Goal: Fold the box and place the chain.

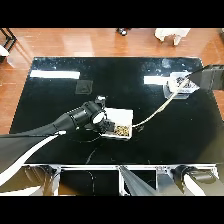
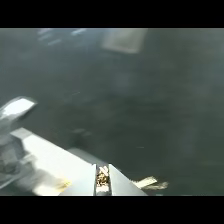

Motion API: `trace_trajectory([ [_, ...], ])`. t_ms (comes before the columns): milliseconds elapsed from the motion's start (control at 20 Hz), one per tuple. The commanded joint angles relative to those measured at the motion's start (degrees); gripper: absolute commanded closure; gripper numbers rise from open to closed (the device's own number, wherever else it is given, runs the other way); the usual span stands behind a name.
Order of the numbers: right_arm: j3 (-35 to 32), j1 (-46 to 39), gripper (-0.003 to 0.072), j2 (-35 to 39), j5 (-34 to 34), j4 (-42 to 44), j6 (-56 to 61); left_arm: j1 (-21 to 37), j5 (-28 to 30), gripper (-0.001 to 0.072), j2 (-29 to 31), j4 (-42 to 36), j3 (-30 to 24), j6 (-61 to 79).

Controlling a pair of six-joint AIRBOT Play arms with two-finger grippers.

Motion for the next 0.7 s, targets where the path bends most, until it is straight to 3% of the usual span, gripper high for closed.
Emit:
trace_trajectory([
  [0,-0.02,8.0,0.0672,0.96,0.87,5.49,1.99,0.02,-0.04,0.0687,-0.02,0.04,0.0,0.0],
  [150,0.0,14.08,0.0672,0.96,-4.85,6.08,3.37,0.02,-0.04,0.0688,-0.02,0.07,0.0,0.02],
  [350,0.0,14.8,0.0672,0.96,-11.98,11.41,3.3,0.02,-0.04,0.0688,-0.02,0.07,0.0,0.02],
  [650,0.0,14.8,0.0672,0.96,-15.45,15.76,3.15,0.02,-0.04,0.0688,-0.02,0.24,0.0,0.02],
])
